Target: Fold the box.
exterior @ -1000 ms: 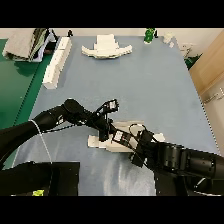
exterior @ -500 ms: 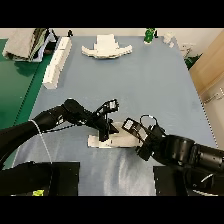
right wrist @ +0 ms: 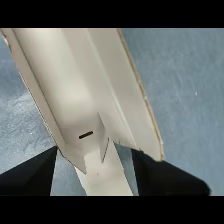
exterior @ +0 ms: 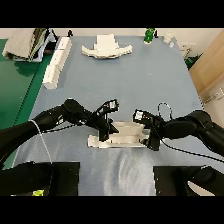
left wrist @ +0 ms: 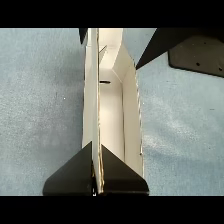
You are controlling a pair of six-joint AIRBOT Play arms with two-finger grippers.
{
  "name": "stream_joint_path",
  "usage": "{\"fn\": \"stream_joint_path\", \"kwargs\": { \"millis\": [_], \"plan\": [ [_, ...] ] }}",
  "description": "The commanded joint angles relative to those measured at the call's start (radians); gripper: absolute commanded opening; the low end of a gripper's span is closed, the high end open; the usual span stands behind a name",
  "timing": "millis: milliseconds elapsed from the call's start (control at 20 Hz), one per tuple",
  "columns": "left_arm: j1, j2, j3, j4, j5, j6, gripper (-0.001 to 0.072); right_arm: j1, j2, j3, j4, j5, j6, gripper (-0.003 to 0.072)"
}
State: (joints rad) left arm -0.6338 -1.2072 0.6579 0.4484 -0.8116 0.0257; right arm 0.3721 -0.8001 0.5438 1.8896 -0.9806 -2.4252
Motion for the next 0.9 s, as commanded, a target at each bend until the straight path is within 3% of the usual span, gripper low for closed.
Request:
{"fn": "stream_joint_path", "kwargs": {
  "millis": [0,200,450,850],
  "plan": [
    [0.0,0.0,0.0,0.0,-0.001,0.0,0.0014,-0.122,-0.078,-0.02,0.235,-0.001,-0.359,0.072],
    [0.0,0.0,0.0,0.0,-0.001,0.0,0.0014,-0.13,-0.101,-0.032,0.245,0.042,-0.397,0.072],
    [0.0,0.0,0.0,0.0,-0.001,0.0,0.0014,-0.129,-0.076,-0.032,0.185,0.008,-0.392,0.072],
    [0.0,0.0,0.0,0.0,-0.001,0.0,0.0014,-0.129,-0.111,-0.069,0.241,0.007,-0.412,0.072]
  ]
}}
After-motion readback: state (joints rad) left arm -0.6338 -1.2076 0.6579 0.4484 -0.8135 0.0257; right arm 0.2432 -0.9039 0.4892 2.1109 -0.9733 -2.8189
